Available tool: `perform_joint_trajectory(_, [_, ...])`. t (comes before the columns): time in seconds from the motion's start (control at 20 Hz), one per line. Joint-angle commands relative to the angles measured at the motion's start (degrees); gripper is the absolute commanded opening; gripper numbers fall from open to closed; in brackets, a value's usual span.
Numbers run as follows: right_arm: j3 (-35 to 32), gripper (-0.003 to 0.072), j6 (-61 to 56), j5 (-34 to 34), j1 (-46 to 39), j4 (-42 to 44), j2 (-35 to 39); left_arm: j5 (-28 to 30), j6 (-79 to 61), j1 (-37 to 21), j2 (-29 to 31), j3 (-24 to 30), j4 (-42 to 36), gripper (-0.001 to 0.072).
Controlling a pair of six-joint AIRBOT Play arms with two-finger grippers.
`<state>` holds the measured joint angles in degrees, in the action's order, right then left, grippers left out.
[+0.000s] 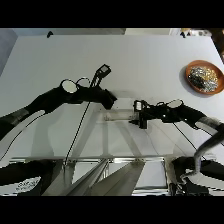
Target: Fold the box and place the chain.
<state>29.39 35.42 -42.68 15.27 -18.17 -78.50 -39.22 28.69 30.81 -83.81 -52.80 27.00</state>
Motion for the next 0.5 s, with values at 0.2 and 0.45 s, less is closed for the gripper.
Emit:
perform_joint_trajectory(0.2, [0.0, 0.0316, 0.0, 0.0, 0.0, 0.0, 0.0, -0.8, 1.7, 0.0, -4.7, 0.0, -0.8, 0.0003])
perform_joint_trajectory(0.45, [0.0, 0.0316, 0.0, 0.0, 0.0, 0.0, 0.0, -3.1, 4.0, -0.1, 4.0, 0.0, 5.4, 0.0003])
